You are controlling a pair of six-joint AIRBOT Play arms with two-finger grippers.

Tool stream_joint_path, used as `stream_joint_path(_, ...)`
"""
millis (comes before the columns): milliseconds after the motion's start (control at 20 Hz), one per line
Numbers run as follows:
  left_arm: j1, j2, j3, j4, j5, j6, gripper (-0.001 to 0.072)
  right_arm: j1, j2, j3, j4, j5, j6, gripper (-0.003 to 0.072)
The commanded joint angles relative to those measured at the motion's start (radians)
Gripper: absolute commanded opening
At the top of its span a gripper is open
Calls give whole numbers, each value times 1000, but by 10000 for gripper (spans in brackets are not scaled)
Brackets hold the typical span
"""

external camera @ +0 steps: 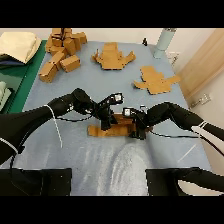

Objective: Fold the box.

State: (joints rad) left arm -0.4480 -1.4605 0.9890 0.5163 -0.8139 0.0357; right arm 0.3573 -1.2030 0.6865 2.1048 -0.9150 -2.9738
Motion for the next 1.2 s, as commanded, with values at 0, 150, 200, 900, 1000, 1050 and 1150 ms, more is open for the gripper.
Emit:
stream_joint_path(0,0,0,1,0,2,0,14,-1,0,2,-7,-26,14,720)
stream_joint_path(150,0,0,1,0,2,0,13,-1,12,2,-14,-34,16,720)
stream_joint_path(200,0,0,1,0,2,0,14,-1,11,2,-14,-33,16,720)
stream_joint_path(900,0,0,1,0,2,0,14,-1,-29,-1,-6,17,21,720)
stream_joint_path(1000,0,0,1,0,2,0,13,-1,-30,-1,-2,17,34,720)
stream_joint_path(1050,0,0,1,0,2,0,13,-1,-30,-1,-2,17,34,690)
stream_joint_path(1150,0,0,1,0,2,0,13,-1,-30,-3,-3,18,34,574)
